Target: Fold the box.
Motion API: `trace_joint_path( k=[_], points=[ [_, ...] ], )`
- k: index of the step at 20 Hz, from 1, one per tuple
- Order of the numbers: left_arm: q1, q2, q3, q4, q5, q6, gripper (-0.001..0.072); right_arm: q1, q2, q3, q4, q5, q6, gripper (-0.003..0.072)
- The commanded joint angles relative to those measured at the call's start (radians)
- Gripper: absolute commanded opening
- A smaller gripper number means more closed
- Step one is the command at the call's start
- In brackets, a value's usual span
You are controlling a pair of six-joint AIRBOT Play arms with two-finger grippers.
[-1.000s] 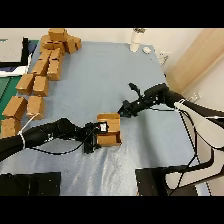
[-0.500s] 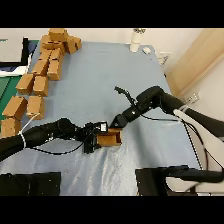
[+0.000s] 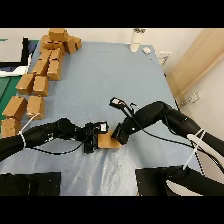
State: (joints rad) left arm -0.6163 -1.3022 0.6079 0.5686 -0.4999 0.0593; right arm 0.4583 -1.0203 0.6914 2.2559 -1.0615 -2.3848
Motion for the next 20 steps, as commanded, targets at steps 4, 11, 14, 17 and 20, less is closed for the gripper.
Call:
trace_joint_path(
  k=[4,11,14,17,20],
  points=[
    [-0.001,-0.001,0.0,0.0,0.001,0.0,0.0422,0.19,0.066,-0.027,-0.278,0.201,0.062,0.0004],
    [-0.001,-0.001,0.0,0.0,0.0,0.0,0.0422,0.317,0.193,-0.143,-0.398,0.332,0.066,0.0004],
    [-0.001,-0.001,0.0,0.0,0.0,0.0,0.0422,0.347,0.21,-0.208,-0.398,0.359,0.066,0.0004],
    [-0.001,-0.001,0.0,0.0,0.0,0.0,0.0422,0.348,0.211,-0.223,-0.41,0.382,0.066,0.0004],
    [-0.001,-0.001,0.0,0.0,0.0,0.0,0.0422,0.348,0.222,-0.222,-0.425,0.398,0.065,0.0004]
  ],
)
